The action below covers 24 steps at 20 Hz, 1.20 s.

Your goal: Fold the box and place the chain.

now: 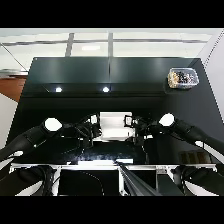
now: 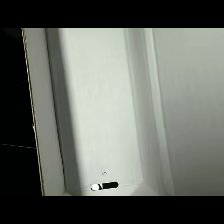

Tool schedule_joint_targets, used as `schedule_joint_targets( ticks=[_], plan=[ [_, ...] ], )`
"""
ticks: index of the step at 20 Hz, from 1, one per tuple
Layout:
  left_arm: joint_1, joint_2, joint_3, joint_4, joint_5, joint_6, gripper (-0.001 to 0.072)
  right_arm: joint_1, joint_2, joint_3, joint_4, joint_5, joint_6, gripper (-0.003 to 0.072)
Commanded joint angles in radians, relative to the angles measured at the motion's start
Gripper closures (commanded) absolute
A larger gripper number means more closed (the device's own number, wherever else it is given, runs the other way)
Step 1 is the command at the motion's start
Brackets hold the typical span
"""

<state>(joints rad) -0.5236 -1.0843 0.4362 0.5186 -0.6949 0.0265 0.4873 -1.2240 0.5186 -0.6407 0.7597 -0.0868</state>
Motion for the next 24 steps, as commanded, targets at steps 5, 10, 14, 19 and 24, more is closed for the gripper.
schedule_joint_targets(
  ticks=[5,10,14,19,24],
  plan=[
    [-0.008,-0.061,0.0,-0.096,0.033,0.021,0.0603,0.0,-0.001,0.0,0.001,-0.001,0.0,0.0216],
    [-0.008,-0.061,0.0,-0.094,0.033,0.034,0.0599,0.0,-0.001,0.0,0.0,-0.001,0.0,0.0216],
    [-0.008,-0.061,0.0,-0.097,0.011,0.034,0.0464,0.0,-0.001,0.0,0.001,-0.001,0.0,0.0216],
    [-0.008,-0.061,0.0,-0.097,0.008,0.034,0.0269,0.0,-0.001,0.0,0.001,-0.001,0.0,0.0216],
    [-0.008,-0.06,0.0,-0.097,0.002,0.025,0.0366,0.0,-0.001,0.0,0.0,-0.001,0.0,0.0216]
  ],
)
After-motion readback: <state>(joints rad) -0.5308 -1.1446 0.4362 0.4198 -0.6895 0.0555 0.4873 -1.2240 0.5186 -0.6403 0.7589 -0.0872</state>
